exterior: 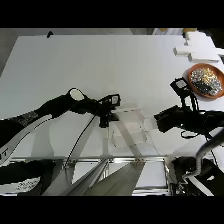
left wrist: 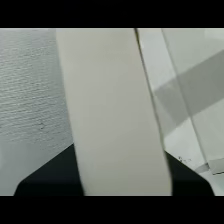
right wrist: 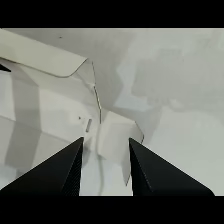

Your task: Fold the box and place the chain.

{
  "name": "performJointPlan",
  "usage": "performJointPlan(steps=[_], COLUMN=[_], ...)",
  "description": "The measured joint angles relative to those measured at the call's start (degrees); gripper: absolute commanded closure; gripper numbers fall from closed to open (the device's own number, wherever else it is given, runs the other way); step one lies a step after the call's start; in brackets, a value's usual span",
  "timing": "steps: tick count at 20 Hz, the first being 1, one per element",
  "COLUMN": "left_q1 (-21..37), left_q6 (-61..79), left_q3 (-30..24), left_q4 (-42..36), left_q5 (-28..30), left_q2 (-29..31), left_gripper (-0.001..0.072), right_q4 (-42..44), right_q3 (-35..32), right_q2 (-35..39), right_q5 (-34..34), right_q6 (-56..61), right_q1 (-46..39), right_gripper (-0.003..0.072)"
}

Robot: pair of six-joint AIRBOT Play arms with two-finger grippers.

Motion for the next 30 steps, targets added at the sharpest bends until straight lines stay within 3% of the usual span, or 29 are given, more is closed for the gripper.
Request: performJointPlan(steps=[8, 10, 11, 13, 17, 19, 21, 26, 30], left_q1=[1.38, 1.33, 1.31, 1.29, 1.29, 1.29, 1.29, 1.01, -1.33], left_q6=[-4.04, -5.84, -7.17, -10.08, -14.47, -15.06, -15.06, -11.08, -9.22], left_q3=[0.00, 0.00, 0.00, 0.00, 0.00, 0.00, 0.02, 0.17, 1.03], left_q4=[0.09, 0.48, 0.68, 0.96, 0.92, 0.74, 0.26, 0.28, 5.29], left_q5=[-2.29, -3.56, -4.31, -5.55, -6.82, -6.86, -7.54, -7.10, -2.62], left_q2=[-0.22, -0.81, -1.33, -2.64, -4.74, -5.14, -5.31, -3.82, 0.76], left_gripper=[0.0500, 0.0482, 0.0420, 0.0417, 0.0473, 0.0633, 0.0701, 0.0704, 0.0701], right_q4=[0.00, 0.02, 0.00, 0.00, 0.02, 0.00, 0.02, 0.02, 0.00], right_q3=[0.00, 0.00, 0.00, 0.00, 0.00, 0.00, 0.00, 0.00, 0.00], right_q2=[0.00, 0.00, 0.00, 0.00, 0.00, 0.00, 0.00, 0.00, 0.00], right_q5=[0.02, 0.00, 0.02, 0.02, 0.00, 0.02, 0.02, -0.02, -0.04], right_q6=[0.00, 0.00, 0.00, 0.00, 0.00, 0.00, 0.00, 0.00, 0.00], right_q1=[0.00, 0.00, 0.00, 0.00, 0.00, 0.00, 0.00, 0.00, 0.00], right_gripper=[0.0369, 0.0369, 0.0369, 0.0369, 0.0369, 0.0369, 0.0369, 0.0370, 0.0370])
